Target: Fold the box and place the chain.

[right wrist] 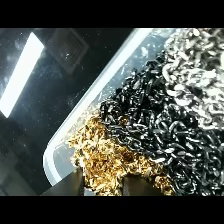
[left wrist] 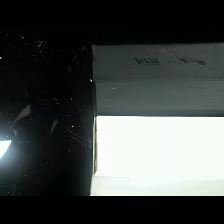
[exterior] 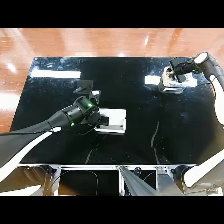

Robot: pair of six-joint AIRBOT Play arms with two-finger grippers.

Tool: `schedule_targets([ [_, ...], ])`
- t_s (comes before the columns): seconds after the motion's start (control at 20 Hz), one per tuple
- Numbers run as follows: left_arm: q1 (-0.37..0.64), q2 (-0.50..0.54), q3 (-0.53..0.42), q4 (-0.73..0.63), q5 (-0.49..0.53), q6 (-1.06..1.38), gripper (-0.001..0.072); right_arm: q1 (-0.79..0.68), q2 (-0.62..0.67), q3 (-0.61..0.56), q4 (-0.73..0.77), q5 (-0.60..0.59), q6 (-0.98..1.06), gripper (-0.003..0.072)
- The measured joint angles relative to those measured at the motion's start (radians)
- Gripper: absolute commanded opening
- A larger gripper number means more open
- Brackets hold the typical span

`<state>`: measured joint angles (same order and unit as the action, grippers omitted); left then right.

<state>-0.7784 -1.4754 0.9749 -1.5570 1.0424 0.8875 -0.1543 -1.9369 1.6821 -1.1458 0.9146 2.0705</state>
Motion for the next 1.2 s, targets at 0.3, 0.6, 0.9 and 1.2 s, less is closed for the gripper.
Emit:
schedule_targets([
  [0.3,0.0,0.0,0.0,0.0,0.0,0.0,0.0026,-0.007,0.068,0.0,0.017,0.036,-0.09,0.0026],
  [0.6,0.0,0.0,0.0,0.0,-0.001,0.0,0.0026,-0.026,0.197,0.0,-0.012,0.074,-0.208,0.0026],
  [0.9,0.0,0.0,0.0,0.001,-0.002,0.0,0.0026,-0.03,0.367,0.0,-0.016,0.09,-0.36,0.0025],
  [1.2,0.0,0.0,0.0,0.002,-0.003,0.0,0.0026,-0.03,0.589,0.0,-0.007,0.151,-0.496,0.0025],
])
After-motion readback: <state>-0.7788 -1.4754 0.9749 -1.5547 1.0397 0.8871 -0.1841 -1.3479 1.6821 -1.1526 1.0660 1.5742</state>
